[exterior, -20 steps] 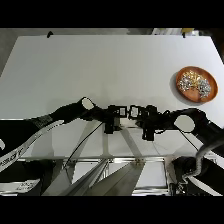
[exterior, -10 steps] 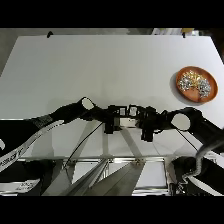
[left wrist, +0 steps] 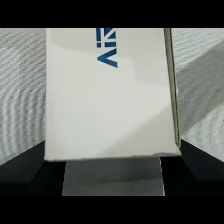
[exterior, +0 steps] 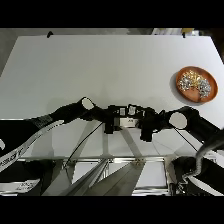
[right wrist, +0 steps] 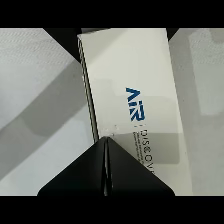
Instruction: Fold the box and place the chain.
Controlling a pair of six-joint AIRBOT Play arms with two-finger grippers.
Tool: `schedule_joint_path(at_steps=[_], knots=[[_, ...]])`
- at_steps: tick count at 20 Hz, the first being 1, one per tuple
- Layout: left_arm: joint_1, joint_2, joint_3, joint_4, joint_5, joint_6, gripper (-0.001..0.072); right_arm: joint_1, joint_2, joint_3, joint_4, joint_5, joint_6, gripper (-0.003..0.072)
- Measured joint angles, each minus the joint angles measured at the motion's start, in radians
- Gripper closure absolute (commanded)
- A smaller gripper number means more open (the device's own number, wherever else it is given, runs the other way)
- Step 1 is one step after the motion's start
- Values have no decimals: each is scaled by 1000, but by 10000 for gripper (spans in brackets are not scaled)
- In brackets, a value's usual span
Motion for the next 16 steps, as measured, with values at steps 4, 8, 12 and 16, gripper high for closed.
schedule_joint_path(at_steps=[4, 8, 12, 16], knots=[[0, 0, 0, 0, 0, 0, 319, 0, -2, -2, -2, -1, 4, 670], [0, 0, 0, 0, 0, 0, 319, 0, -2, -9, -13, -10, 30, 670], [0, 0, 0, 0, 0, 0, 319, 0, 31, -12, -43, -2, 56, 670], [0, 0, 0, 0, 0, 0, 319, 0, 131, -11, -138, 5, 146, 672]])
